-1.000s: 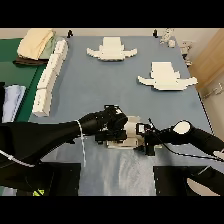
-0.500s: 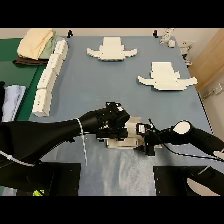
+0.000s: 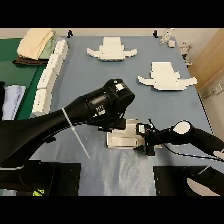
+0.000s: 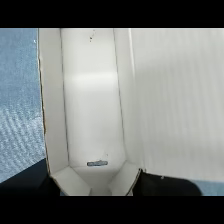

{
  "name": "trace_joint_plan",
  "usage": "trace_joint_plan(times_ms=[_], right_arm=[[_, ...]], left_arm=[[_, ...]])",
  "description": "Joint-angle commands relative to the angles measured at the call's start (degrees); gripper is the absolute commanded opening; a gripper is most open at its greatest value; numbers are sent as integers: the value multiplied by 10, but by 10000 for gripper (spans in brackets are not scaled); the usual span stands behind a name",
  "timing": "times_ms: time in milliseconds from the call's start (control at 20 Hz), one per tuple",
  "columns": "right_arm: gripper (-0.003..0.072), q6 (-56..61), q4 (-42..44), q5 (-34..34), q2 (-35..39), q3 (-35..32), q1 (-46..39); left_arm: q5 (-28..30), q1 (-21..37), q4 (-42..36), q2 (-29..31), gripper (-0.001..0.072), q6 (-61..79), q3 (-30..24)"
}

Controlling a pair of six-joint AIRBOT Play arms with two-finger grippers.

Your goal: Fold the box.

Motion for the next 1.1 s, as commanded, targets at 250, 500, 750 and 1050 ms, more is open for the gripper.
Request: trace_joint_plan(times_ms=[250, 500, 750, 1050], right_arm=[[490, 0, 0, 0, 0, 0, 0], [490, 0, 0, 0, 0, 0, 0], [490, 0, 0, 0, 0, 0, 0], [490, 0, 0, 0, 0, 0, 0]], left_arm=[[41, -1, 6, 29, 15, 262, 25], [155, 6, 9, 166, 15, 374, -110], [384, 130, -169, 372, 20, 720, -399], [508, 283, -392, 402, 696, 1194, -570]])
